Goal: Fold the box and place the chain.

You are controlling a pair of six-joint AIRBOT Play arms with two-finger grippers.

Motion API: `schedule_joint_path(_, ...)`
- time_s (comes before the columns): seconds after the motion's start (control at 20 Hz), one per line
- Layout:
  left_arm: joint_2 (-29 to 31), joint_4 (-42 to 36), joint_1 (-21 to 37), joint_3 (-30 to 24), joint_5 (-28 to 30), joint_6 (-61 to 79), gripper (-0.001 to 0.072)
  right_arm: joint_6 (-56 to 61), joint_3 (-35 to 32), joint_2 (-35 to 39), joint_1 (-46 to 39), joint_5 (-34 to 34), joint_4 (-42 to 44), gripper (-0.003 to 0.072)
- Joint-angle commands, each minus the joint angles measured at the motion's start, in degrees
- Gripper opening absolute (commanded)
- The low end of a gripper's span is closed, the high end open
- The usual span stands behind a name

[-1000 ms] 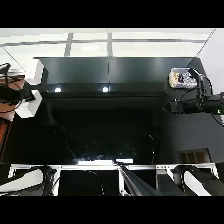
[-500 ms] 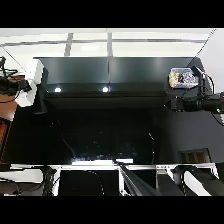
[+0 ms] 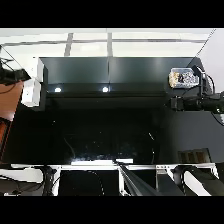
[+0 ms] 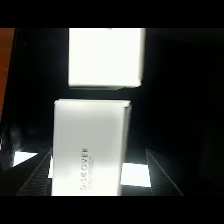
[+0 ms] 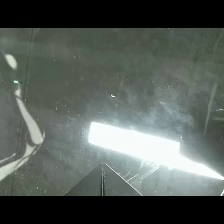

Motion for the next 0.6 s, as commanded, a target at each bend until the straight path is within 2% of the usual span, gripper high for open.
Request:
schedule_joint_path(0.0,3.2,-1.0,-0.2,7.9,-11.5,-10.7,0.0251,0.0,0.0,-0.1,1.9,-4.0,0.1,0.0018)
schedule_joint_path(0.05,5.4,-3.5,-0.7,7.7,-12.6,-9.9,0.0038,0.0,-0.2,-0.1,3.4,-6.8,-0.2,0.0018)
schedule_joint_path(0.15,11.3,-6.6,-3.3,3.8,-11.6,-7.8,0.0026,0.0,-0.9,-0.1,6.5,-12.9,-3.4,0.0018)
schedule_joint_path(0.2,15.5,-6.9,-5.7,-0.7,-9.2,-6.0,0.0027,0.0,-1.3,-0.1,7.6,-15.0,-5.1,0.0018)
schedule_joint_path(0.3,25.1,-6.7,-11.2,-13.2,-2.1,-2.3,0.0026,0.1,-1.8,-0.1,8.2,-15.9,-8.3,0.0018)
schedule_joint_path(0.45,39.7,-4.5,-17.5,-33.6,9.5,-1.6,0.0027,0.0,-1.8,-0.1,8.2,-15.1,-8.2,0.0018)
schedule_joint_path(0.55,47.1,-3.0,-19.0,-43.1,14.7,-1.4,0.0027,0.0,-1.8,-0.1,8.2,-15.1,-8.2,0.0018)
